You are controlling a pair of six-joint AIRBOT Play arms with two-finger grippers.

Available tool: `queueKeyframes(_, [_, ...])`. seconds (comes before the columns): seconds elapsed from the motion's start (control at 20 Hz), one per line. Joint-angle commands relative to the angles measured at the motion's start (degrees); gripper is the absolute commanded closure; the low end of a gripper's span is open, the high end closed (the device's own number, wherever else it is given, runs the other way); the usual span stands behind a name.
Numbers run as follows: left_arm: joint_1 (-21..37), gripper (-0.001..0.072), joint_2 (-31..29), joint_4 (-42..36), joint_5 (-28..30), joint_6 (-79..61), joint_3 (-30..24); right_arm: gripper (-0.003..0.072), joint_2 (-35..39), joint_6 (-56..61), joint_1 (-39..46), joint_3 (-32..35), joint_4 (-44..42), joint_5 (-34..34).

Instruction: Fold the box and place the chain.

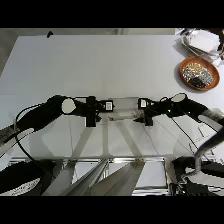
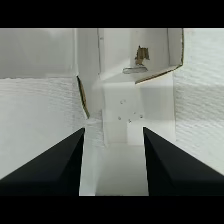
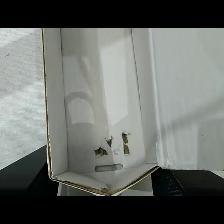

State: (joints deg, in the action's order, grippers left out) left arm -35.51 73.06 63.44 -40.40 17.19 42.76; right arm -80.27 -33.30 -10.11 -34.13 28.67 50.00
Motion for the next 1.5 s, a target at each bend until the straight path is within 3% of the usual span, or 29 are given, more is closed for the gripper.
queueKeyframes(0.0, [-0.9, 0.0289, 2.3, -0.5, 2.9, -0.5, 0.0, 0.0251, 0.0, 0.0, 0.0, 0.0, 0.0, 0.0])
queueKeyframes(0.1, [-2.9, 0.0246, 3.2, -0.9, 6.1, -0.6, 0.0, 0.0251, 0.0, 0.0, 0.0, 0.0, 0.0, 0.0])
queueKeyframes(0.2, [-4.9, 0.0250, 3.3, -0.9, 8.2, -2.3, 0.0, 0.0251, 0.0, 0.0, 0.0, 0.0, 0.0, 0.0])
queueKeyframes(0.3, [-5.7, 0.0276, 3.3, -0.8, 7.3, -3.8, 0.0, 0.0251, 0.0, 0.0, 0.0, 0.0, 0.0, 0.0])
queueKeyframes(0.4, [-5.7, 0.0418, 3.3, -0.8, 4.9, -3.9, 0.0, 0.0251, 0.0, 0.0, 0.0, 0.0, 0.0, 0.0])
queueKeyframes(0.45, [-5.6, 0.0438, 3.3, -0.8, 3.6, -3.9, 0.0, 0.0251, 0.0, 0.0, 0.0, 0.0, 0.0, 0.0])
queueKeyframes(0.75, [-5.7, 0.0440, 3.3, -1.4, 3.5, -3.9, 0.0, 0.0251, 0.0, 0.0, 0.0, 0.0, 0.0, 0.0])
queueKeyframes(0.95, [-5.7, 0.0443, 3.3, -3.3, 10.2, -3.9, 0.0, 0.0251, 0.0, 0.0, 0.0, 0.0, 0.0, 0.0])
queueKeyframes(1.0, [-5.7, 0.0456, 3.3, -3.8, 11.8, -3.9, 0.0, 0.0251, 0.0, 0.0, 0.0, 0.0, 0.0, 0.0])
queueKeyframes(1.1, [-5.7, 0.0569, 3.3, -5.4, 12.5, -3.9, 0.0, 0.0251, 0.0, 0.0, 0.0, 0.0, 0.0, 0.0])
queueKeyframes(1.45, [-6.4, 0.0577, 3.4, -9.5, 12.9, -4.4, 0.0, 0.0251, 0.0, 0.0, 0.0, 0.0, 0.0, 0.0])
